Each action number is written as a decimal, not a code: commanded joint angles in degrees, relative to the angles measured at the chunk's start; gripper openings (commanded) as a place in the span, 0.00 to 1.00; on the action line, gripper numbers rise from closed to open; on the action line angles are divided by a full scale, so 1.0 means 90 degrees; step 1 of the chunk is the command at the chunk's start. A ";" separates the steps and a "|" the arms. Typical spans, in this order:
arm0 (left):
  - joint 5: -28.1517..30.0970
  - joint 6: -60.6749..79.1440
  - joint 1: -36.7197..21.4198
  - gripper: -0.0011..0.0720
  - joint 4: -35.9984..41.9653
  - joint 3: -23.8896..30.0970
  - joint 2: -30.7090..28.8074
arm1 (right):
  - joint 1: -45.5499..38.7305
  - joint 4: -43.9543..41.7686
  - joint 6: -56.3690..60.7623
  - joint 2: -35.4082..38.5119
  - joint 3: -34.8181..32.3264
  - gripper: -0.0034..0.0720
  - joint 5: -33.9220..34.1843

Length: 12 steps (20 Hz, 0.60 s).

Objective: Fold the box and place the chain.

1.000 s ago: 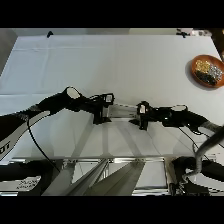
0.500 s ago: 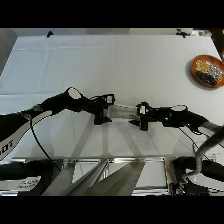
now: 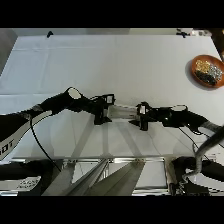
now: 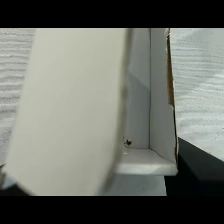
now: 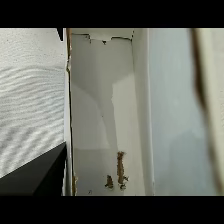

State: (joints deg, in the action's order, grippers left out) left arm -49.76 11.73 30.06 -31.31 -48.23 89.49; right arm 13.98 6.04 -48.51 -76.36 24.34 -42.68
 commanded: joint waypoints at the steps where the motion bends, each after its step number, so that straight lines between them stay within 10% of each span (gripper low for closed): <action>1: -0.0022 0.0000 0.0005 0.50 -0.0002 0.0005 -0.0005 | 0.0000 -0.0005 0.0002 0.0005 0.0010 0.59 0.0005; 10: -0.0022 0.0000 0.0005 0.50 -0.0002 0.0005 -0.0005 | 0.0000 -0.0134 0.0000 0.0005 0.0007 0.58 -0.0219; 12: -0.0022 0.0000 0.0005 0.50 -0.0002 0.0005 -0.0005 | 0.0000 -0.0155 0.0002 0.0005 0.0007 0.39 -0.0233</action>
State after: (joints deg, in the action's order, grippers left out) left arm -50.15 11.70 30.06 -31.35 -48.21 89.49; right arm 13.98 5.50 -48.53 -76.38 24.34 -43.62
